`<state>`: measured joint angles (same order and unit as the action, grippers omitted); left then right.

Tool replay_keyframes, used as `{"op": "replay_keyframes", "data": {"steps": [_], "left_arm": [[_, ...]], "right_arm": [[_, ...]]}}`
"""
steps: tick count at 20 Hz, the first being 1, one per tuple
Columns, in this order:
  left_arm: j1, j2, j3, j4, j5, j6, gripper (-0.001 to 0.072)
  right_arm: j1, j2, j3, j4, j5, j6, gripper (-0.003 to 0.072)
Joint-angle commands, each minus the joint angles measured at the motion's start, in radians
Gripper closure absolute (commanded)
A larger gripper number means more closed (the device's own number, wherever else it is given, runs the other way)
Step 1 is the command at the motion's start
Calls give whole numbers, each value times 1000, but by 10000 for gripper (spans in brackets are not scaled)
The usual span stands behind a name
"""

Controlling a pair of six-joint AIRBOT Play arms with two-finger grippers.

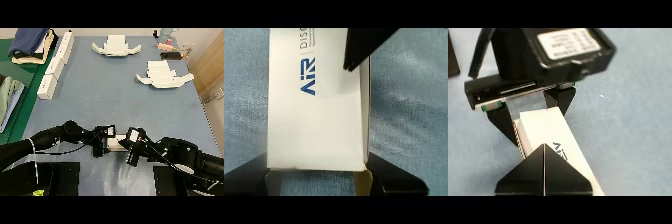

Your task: Fold the box.

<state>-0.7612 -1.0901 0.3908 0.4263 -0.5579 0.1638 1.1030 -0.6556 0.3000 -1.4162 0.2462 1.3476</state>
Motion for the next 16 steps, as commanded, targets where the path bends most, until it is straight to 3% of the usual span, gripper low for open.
{"op": "replay_keyframes", "data": {"steps": [1, 3, 5, 16], "left_arm": [[0, 0, 1, 0, 0, 0, 232], [0, 0, 1, 0, 0, 0, 232], [0, 0, 1, 0, 0, 0, 232], [0, 0, 1, 0, 0, 0, 232]], "right_arm": [[0, 0, -98, 169, -273, 97, 684], [0, -1, -130, 271, -365, 96, 684], [0, -2, -148, 319, -383, 97, 684], [9, -85, -168, 317, -285, 95, 684]]}}
